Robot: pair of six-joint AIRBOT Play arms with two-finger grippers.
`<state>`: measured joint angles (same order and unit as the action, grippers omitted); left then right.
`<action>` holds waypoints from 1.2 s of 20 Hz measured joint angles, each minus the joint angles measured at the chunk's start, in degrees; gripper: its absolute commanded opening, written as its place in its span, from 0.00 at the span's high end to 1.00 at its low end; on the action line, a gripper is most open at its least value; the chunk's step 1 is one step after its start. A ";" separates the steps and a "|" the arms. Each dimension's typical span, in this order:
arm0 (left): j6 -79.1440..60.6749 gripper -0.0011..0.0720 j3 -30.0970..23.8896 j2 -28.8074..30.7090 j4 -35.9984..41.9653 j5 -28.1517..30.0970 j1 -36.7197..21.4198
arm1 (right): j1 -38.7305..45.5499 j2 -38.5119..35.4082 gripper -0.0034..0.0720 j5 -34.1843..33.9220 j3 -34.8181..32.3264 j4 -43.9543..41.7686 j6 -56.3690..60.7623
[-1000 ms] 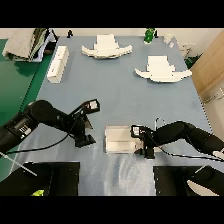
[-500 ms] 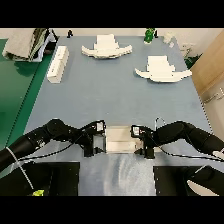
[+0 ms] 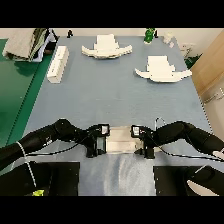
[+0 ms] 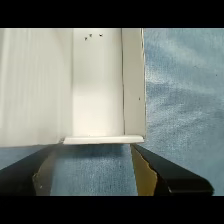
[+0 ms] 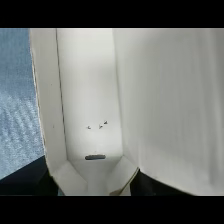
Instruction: Fold the box.
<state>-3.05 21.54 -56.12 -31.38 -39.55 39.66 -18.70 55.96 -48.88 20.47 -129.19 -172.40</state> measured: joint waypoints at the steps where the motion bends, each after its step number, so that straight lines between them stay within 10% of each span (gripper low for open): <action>1: -0.22 0.03 0.13 -0.31 0.20 -0.22 0.07 | 0.02 0.00 0.28 0.00 0.00 0.00 0.00; 19: -0.76 0.04 0.37 -4.87 3.17 4.39 4.11 | 0.00 0.00 0.28 0.00 0.00 -0.02 0.04; 24: -1.05 0.18 0.00 -4.94 3.19 5.88 4.24 | 0.02 0.00 0.28 0.00 0.00 -0.02 0.04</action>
<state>-4.10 21.54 -61.06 -28.18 -33.67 43.90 -18.68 55.96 -48.88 20.47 -129.21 -172.35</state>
